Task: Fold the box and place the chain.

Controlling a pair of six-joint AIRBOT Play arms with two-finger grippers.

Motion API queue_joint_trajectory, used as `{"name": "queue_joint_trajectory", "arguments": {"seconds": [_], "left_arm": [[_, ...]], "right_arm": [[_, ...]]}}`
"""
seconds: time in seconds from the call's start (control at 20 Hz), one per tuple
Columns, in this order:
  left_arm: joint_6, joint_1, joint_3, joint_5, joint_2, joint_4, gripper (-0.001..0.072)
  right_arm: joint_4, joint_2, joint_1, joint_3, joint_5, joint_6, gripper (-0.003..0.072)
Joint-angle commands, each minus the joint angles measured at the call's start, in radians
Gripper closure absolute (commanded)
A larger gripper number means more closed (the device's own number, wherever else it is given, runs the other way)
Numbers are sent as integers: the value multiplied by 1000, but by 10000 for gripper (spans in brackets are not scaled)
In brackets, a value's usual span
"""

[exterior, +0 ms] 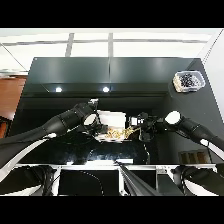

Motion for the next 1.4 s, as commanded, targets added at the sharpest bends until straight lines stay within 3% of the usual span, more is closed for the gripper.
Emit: {"name": "queue_joint_trajectory", "arguments": {"seconds": [0.0, 0.35, 0.4, 0.45, 0.6, 0.7, 0.95, 1.35], "left_arm": [[0, 1, 0, 2, 0, 0, 677], [0, 1, 0, 1, 0, 0, 677], [0, 1, 0, 1, 0, 0, 677], [0, 1, 0, 1, 0, 0, 677], [0, 1, 0, 1, 0, 0, 677], [0, 1, 0, 1, 0, 0, 677], [0, 1, 0, 0, 0, 0, 677], [0, 1, 0, 0, 0, 0, 677]], "right_arm": [[-5, -14, 0, 2, -3, 0, -9], [40, -17, 0, 2, -3, 5, -6], [40, -17, 0, 2, -3, 9, 68], [39, -17, 0, 2, 8, 10, 257], [38, -16, 0, 2, 50, 12, 508], [38, -16, 0, 2, 57, 12, 609], [35, 15, 0, 14, 57, 155, 639], [32, 307, 0, 21, 94, 356, 641]]}}
